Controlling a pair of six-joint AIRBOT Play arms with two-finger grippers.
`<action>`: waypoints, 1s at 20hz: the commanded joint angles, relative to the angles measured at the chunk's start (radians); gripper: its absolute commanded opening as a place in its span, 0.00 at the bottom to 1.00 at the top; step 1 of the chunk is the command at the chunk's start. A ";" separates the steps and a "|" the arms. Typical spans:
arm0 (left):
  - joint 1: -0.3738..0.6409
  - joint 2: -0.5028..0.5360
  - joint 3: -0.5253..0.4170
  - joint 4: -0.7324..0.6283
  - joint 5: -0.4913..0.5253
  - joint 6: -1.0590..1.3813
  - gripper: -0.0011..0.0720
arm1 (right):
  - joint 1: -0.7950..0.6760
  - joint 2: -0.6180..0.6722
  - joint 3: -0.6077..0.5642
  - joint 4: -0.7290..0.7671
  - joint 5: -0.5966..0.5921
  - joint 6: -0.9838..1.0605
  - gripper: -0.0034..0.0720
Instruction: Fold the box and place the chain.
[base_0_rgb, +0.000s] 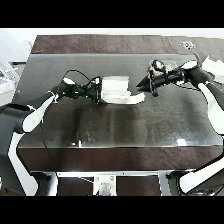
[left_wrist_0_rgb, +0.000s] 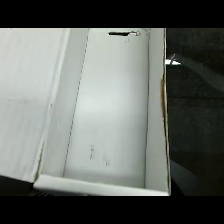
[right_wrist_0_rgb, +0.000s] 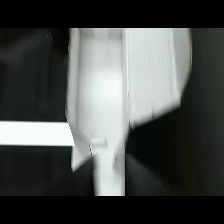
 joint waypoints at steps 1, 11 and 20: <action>-0.001 0.000 0.000 0.001 -0.007 0.001 0.68 | 0.025 0.028 -0.006 0.221 0.104 0.036 0.06; -0.001 0.001 0.000 0.001 -0.018 0.000 0.68 | 0.143 -0.106 -0.006 0.200 -0.339 0.091 0.06; -0.001 0.001 0.000 0.001 -0.019 0.000 0.68 | 0.146 -0.122 -0.006 0.035 -0.505 0.092 0.06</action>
